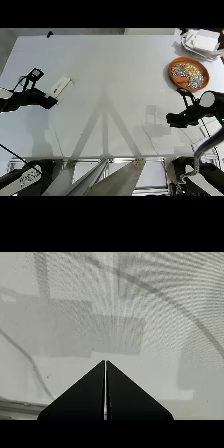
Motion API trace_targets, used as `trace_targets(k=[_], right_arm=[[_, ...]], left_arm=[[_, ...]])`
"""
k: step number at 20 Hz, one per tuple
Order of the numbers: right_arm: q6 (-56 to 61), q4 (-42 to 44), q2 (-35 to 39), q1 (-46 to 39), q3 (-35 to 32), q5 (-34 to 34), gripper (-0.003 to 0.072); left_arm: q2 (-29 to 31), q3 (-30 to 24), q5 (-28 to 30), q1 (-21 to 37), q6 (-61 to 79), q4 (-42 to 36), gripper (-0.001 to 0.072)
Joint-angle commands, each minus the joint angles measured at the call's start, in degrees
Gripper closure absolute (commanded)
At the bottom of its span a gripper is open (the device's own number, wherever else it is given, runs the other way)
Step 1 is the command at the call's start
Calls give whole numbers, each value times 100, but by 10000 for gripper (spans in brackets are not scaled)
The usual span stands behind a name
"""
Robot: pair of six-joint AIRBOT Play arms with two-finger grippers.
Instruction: Fold the box and place the chain.
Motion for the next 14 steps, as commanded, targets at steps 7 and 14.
trace_targets(k=[7,14], right_arm=[[2,-2,-4,-2,0,11,673],[2,-2,-4,-2,0,11,673]], left_arm=[[1729,7,-48,-503,-55,-42,11],[1639,2,-302,-1139,-59,-44,12]])
